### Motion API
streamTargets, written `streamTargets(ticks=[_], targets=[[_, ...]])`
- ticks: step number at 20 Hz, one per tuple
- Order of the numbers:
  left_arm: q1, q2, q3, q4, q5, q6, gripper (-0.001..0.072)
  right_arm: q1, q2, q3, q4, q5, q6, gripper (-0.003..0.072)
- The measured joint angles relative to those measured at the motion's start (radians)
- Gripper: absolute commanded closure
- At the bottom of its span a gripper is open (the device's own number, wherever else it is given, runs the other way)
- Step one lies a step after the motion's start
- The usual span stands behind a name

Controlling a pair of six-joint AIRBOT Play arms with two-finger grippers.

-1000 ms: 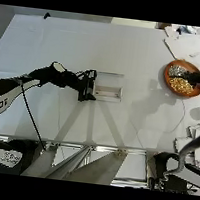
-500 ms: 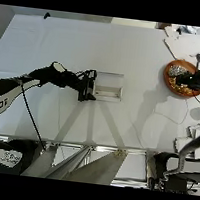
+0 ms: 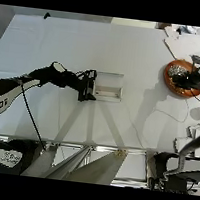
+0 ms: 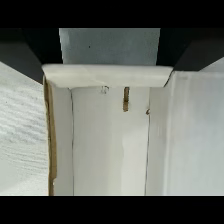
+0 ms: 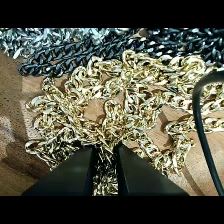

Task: Fold the box and place the chain.

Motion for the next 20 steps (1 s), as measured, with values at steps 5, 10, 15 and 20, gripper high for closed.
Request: streamTargets(ticks=[5,10,15,20], targets=[[0.000,0.000,0.000,0.000,0.000,0.000,0.0455,0.014,0.062,-0.005,-0.012,0.060,-0.055,0.0675],[0.000,0.000,0.000,0.000,0.000,0.000,0.0455,0.076,0.208,-0.002,-0.010,0.055,-0.172,0.0675],[0.000,0.000,0.000,0.000,0.000,0.000,0.0455,0.167,0.314,-0.002,-0.007,0.136,-0.224,0.0675],[0.000,0.000,0.000,0.000,0.000,0.000,0.0455,0.291,0.375,-0.002,-0.002,0.217,-0.235,0.0676]])
